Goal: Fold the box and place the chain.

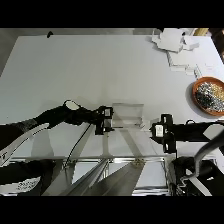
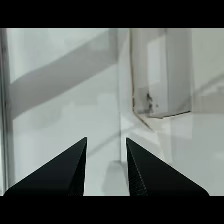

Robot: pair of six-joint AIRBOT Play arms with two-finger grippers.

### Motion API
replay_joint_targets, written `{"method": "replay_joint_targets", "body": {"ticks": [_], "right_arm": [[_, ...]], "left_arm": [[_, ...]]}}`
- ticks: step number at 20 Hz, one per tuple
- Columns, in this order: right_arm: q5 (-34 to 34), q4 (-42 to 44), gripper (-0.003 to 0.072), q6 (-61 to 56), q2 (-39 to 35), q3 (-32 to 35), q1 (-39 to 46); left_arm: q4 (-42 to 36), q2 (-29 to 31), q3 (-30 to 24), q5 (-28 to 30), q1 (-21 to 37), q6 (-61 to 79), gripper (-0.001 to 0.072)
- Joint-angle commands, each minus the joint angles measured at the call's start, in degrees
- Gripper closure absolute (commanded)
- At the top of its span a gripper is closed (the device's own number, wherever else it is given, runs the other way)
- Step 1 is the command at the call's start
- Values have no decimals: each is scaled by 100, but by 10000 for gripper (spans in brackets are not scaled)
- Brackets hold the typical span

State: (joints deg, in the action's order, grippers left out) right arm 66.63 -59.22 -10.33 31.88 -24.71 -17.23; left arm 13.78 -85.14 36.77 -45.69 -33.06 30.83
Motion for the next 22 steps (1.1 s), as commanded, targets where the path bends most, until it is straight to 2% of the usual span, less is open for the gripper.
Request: {"method": "replay_joint_targets", "body": {"ticks": [1,3,6,9,15,18,22], "right_arm": [[17,-791,410,-39,13,37,-240],[-66,-852,411,-35,61,46,-240],[-584,-647,410,-13,332,50,-240],[-955,-514,412,-11,925,50,-240],[-2129,-461,414,-9,2140,50,-240],[-2382,-94,421,315,2402,50,-240],[-2494,448,471,686,2566,50,-240]], "left_arm": [[2,-2,2,2,0,0,431],[2,-2,2,2,0,0,431],[0,-2,2,2,0,0,431],[0,-2,2,2,0,0,431],[0,-2,2,2,0,0,431],[0,-2,2,2,0,0,431],[0,-2,2,2,0,0,431]]}}
